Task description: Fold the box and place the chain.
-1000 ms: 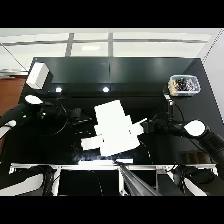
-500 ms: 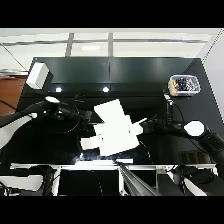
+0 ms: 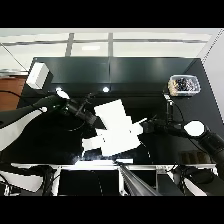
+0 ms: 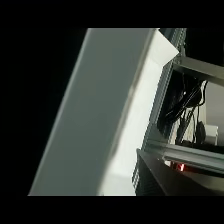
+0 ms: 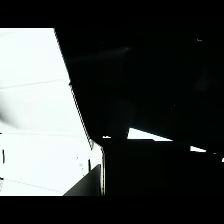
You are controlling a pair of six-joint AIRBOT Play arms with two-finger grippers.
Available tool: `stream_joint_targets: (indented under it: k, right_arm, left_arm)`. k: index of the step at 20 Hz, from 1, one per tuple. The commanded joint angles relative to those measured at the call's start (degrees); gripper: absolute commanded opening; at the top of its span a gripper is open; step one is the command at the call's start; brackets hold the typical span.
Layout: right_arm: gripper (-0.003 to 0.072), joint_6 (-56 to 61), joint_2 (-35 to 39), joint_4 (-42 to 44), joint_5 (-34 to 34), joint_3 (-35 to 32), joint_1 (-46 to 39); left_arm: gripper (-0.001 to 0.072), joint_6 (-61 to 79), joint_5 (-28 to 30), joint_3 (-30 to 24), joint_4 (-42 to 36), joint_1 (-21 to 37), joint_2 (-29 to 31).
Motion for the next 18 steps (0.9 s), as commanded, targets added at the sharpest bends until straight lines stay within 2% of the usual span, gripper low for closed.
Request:
stream_joint_targets:
  k: [1,3,4,6,9,10,11,12,13,15,18]
  right_arm:
    - [0.0021,0.0,0.0,-0.1,-0.1,0.0,0.0]
    - [0.0021,0.0,0.1,-0.1,-0.3,0.0,0.0]
    - [0.0021,0.0,0.0,-0.1,-0.3,0.0,0.0]
    - [0.0021,0.0,0.0,-0.1,-0.4,0.0,0.0]
    - [0.0021,0.0,0.1,-0.2,-0.4,0.0,0.0]
    - [0.0021,0.0,0.1,-0.3,-0.4,0.0,0.0]
    - [0.0081,0.0,0.1,-0.3,-0.4,0.0,-0.1]
    - [0.0426,0.0,0.1,-0.3,-0.1,0.0,-0.5]
    - [0.0700,0.0,0.2,-0.4,1.1,0.2,-1.7]
    - [0.0712,0.0,1.0,-4.6,6.4,2.5,-5.4]
    - [0.0711,0.0,3.7,-17.9,16.1,10.5,-13.9]
  left_arm:
    - [0.0514,1.4,-0.5,0.7,2.9,-0.9,-0.3]
    - [0.0471,1.7,0.8,0.7,3.6,-1.2,-0.3]
    - [0.0401,1.7,1.4,0.7,3.6,-1.2,-0.3]
    - [0.0390,1.7,2.3,0.7,3.6,-1.2,-0.3]
    - [0.0193,1.6,2.3,0.8,3.4,-1.2,-0.3]
    - [0.0092,1.6,2.3,0.8,3.4,-1.2,-0.3]
    - [0.0033,1.6,2.3,0.8,3.3,-1.2,-0.3]
    - [0.0031,1.6,2.1,0.9,3.2,-1.2,-0.3]
    - [0.0031,1.6,1.5,1.2,3.2,-1.2,-0.2]
    - [0.0030,1.9,0.1,2.3,3.3,-1.2,-0.2]
    - [0.0027,5.9,-0.1,4.3,3.8,-1.2,1.7]
